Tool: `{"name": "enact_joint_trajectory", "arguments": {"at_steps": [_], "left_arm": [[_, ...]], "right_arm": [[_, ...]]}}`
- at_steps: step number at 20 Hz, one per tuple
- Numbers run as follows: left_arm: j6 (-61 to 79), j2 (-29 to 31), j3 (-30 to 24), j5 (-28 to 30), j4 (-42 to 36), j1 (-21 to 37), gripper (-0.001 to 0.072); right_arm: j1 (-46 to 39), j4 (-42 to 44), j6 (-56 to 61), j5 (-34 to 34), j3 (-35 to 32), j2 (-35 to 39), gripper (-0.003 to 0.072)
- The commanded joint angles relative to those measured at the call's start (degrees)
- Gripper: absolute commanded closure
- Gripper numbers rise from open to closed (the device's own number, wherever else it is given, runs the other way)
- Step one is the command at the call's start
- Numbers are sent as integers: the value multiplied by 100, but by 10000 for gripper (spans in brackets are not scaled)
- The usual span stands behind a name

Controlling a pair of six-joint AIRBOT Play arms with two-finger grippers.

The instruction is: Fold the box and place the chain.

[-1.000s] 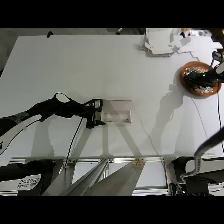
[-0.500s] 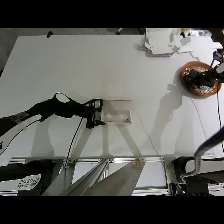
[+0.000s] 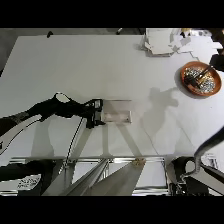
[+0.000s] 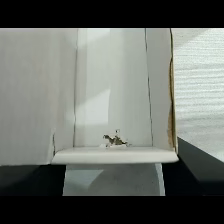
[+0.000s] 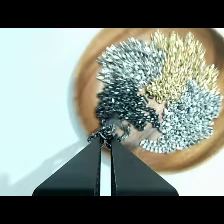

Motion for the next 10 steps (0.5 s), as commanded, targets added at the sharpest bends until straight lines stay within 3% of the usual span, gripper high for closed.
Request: {"name": "enact_joint_trajectory", "arguments": {"at_steps": [1, 6, 10], "left_arm": [[0, 4, -2, 2, 2, 0, 505], [0, 4, -2, 2, 2, 0, 505], [2, 4, -2, 2, 2, 0, 505]], "right_arm": [[15, 363, -256, 494, 0, 1054, 665], [44, 1690, -695, 1421, 0, 1967, 664], [678, 1858, -649, 2105, 0, 2199, 664]]}}
